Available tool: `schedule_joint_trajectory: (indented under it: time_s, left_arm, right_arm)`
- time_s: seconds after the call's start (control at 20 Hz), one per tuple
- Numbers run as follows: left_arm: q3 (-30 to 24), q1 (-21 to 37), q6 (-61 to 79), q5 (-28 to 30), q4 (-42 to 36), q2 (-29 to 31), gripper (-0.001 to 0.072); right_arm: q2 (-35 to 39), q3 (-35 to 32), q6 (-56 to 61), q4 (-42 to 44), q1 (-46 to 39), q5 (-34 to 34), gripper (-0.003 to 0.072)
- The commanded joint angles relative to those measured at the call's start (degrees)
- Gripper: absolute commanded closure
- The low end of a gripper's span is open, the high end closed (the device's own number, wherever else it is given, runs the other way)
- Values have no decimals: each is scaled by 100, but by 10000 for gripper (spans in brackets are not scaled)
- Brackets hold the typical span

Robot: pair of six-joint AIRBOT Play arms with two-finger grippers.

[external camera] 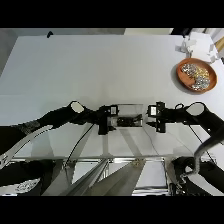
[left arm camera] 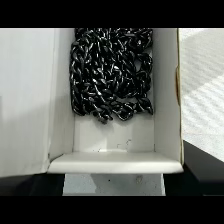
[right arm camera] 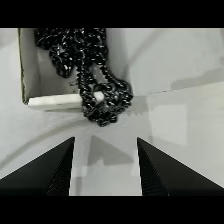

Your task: Fold the box and place the chain.

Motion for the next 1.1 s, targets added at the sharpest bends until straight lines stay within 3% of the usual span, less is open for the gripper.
schedule_joint_trajectory:
  time_s: [0.0,0.65,0.8,1.0,1.05]
  left_arm:
    - [-2,0,0,2,0,4,413]
    - [-2,0,0,0,-2,4,413]
    - [-2,0,0,2,0,4,413]
    - [-2,0,0,2,0,4,413]
    - [-2,0,0,0,0,4,413]
  right_arm:
    - [-317,-4,-472,127,-4,11,251]
    - [-549,-7,-839,634,310,-535,256]
    - [-549,-4,-846,802,310,-439,366]
    - [-549,-7,-844,804,310,-391,388]
    - [-549,-7,-844,804,310,-306,464]
